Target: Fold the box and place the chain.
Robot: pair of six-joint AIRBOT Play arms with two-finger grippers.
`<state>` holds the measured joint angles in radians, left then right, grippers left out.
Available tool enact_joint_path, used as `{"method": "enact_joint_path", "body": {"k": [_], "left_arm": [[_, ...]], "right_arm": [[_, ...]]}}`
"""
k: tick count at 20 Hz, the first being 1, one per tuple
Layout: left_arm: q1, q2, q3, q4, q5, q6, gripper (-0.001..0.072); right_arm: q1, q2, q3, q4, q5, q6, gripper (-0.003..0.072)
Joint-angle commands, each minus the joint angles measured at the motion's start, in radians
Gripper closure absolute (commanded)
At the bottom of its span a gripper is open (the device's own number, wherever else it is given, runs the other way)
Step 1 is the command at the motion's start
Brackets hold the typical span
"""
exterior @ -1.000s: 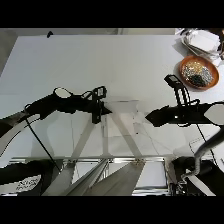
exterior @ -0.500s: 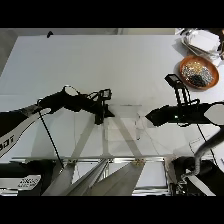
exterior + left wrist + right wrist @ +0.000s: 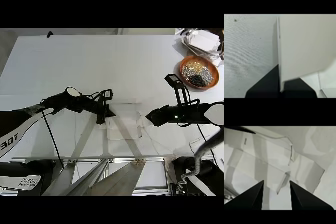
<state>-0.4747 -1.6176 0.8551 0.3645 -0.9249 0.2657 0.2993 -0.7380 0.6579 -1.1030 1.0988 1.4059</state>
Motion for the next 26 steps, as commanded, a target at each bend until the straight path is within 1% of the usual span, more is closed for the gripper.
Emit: {"method": "enact_joint_path", "body": {"k": [1, 10, 13, 20, 24, 26], "left_arm": [[-0.001, -0.008, 0.001, -0.017, 0.008, 0.001, 0.0706], [-0.001, -0.008, 0.001, -0.007, 0.014, 0.005, 0.0706], [-0.001, -0.008, 0.001, 0.011, 0.017, 0.062, 0.0706], [-0.001, -0.008, 0.001, 0.019, 0.016, 0.067, 0.0708], [-0.001, -0.008, 0.001, 0.132, -0.023, 0.001, 0.0708], [0.000, -0.008, 0.001, 0.165, -0.022, -0.008, 0.0707]], "right_arm": [[0.001, 0.000, 0.000, 0.000, 0.000, 0.000, 0.0321], [0.001, 0.000, 0.000, 0.001, 0.000, 0.001, 0.0322], [0.001, 0.000, 0.000, 0.001, 0.000, 0.003, 0.0322], [0.001, 0.000, 0.000, 0.001, -0.003, 0.003, 0.0322], [0.001, 0.000, 0.000, 0.001, -0.005, 0.002, 0.0322], [0.001, 0.000, 0.000, 0.000, -0.008, 0.000, 0.0322]]}}
